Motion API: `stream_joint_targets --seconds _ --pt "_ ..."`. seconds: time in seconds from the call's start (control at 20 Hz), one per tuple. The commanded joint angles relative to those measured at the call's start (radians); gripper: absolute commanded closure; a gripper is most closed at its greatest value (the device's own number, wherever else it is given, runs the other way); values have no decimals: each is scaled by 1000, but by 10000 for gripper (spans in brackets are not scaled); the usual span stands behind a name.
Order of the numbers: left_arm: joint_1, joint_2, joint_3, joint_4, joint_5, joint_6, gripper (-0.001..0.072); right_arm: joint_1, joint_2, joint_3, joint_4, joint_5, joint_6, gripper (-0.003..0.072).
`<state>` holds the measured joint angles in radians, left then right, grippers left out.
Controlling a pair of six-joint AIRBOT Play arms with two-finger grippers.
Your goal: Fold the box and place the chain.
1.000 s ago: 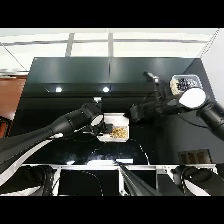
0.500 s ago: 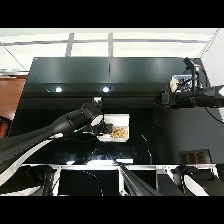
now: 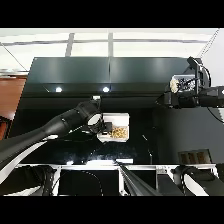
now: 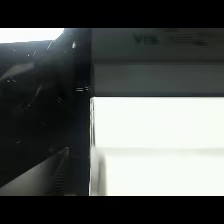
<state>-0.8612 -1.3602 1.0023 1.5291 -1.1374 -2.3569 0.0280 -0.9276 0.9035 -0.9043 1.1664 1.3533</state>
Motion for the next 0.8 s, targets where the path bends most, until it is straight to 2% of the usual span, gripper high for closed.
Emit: stream_joint_targets --seconds 0.0,0.15,0.3,0.45,0.5,0.6,0.7,0.75 --pt "1 105 0 14 -23 88 220 -1 1 1 -25 0 0 265" --pt "10 231 -6 118 -104 105 219 -1 1 1 -61 -8 -1 265" --pt "87 336 -25 268 -208 106 219 -1 1 0 -163 -40 0 265" --pt "279 441 -121 239 -127 117 220 -1 1 0 -243 -41 0 265" --pt "357 468 -167 183 -66 151 220 -1 1 0 -245 -39 0 265" --pt "528 510 -275 -41 109 299 220 -1 1 0 -241 -33 1 265" --pt "672 533 -395 -474 298 682 220 -1 1 0 -241 -24 1 266" --pt "721 533 -451 -768 319 1008 220 -1 1 0 -241 -23 1 265"
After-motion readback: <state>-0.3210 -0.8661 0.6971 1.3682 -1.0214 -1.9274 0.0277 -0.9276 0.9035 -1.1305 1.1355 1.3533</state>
